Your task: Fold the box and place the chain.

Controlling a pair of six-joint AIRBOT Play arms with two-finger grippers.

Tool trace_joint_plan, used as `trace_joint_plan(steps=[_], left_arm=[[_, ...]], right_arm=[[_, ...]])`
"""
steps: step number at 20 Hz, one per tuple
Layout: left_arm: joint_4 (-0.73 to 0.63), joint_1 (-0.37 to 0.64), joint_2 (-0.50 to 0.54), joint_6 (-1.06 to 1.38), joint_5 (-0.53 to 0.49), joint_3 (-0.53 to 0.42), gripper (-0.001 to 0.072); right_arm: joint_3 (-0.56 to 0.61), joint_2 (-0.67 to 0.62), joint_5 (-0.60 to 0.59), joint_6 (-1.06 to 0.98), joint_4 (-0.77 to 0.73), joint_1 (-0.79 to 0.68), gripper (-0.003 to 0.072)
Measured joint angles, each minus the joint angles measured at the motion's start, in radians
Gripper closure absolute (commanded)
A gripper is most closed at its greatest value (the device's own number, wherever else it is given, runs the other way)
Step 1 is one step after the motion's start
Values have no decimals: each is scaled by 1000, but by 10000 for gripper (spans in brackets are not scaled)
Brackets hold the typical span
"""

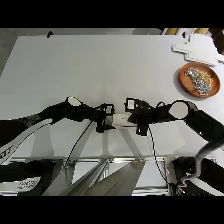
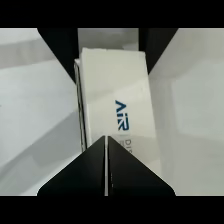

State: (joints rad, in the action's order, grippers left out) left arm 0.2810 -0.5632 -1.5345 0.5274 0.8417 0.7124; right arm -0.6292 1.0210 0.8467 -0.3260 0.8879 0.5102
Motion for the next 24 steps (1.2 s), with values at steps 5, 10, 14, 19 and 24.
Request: trace_joint_plan(steps=[5,10,14,19,24], left_arm=[[0,0,0,0,0,0,505],[0,0,0,1,0,0,505],[0,0,0,0,1,0,505],[1,0,0,0,1,0,505],[0,0,0,0,1,0,505]], right_arm=[[0,38,31,-11,18,0,668],[1,66,56,-14,23,0,667],[3,72,61,-14,28,0,667],[18,74,52,-14,28,0,667],[29,74,50,-10,30,0,667]])
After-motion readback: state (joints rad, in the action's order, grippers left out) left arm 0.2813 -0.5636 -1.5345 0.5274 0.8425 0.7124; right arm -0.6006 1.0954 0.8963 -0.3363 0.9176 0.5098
